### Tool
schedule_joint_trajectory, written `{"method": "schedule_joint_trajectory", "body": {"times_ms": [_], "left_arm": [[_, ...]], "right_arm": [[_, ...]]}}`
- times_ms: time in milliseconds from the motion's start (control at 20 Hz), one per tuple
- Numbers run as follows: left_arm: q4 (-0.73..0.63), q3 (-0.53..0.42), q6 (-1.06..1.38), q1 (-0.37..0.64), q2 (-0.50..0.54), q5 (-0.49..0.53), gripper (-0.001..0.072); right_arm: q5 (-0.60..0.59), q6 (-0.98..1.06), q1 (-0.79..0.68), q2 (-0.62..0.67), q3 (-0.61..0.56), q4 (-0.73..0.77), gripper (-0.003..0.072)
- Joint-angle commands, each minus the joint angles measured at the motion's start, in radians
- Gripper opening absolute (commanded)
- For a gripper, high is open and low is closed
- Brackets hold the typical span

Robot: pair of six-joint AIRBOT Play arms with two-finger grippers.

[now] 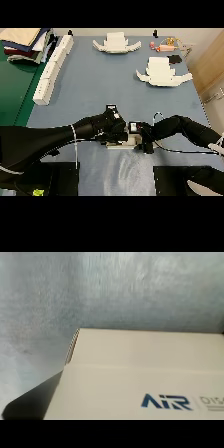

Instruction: Fold the box.

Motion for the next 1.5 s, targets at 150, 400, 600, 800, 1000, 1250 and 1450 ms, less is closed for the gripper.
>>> {"method": "schedule_joint_trajectory", "body": {"times_ms": [150,400,600,800,1000,1250,1450], "left_arm": [[0.023,0.000,-0.005,0.002,0.002,-0.043,0.0402],[0.041,-0.008,-0.035,0.000,-0.005,-0.043,0.0401],[0.042,-0.008,-0.035,-0.001,-0.006,-0.036,0.0107],[0.061,-0.007,-0.061,-0.018,-0.005,-0.033,0.0016],[0.068,-0.007,-0.061,-0.031,-0.004,-0.035,0.0019],[0.069,-0.006,-0.076,-0.030,-0.003,-0.036,0.0353],[0.075,-0.006,-0.079,-0.030,-0.003,-0.033,0.0354]], "right_arm": [[0.000,-0.001,0.000,0.000,0.000,0.000,0.0513],[0.000,-0.001,0.000,0.000,0.000,0.000,0.0513],[0.000,-0.001,0.000,0.000,0.000,0.000,0.0513],[0.000,-0.001,0.000,0.000,0.000,0.000,0.0513],[0.000,-0.001,0.000,0.000,0.000,0.000,0.0512],[0.000,-0.001,0.000,0.000,0.000,0.000,0.0512],[0.000,-0.001,0.000,0.000,0.000,0.000,0.0513]]}}
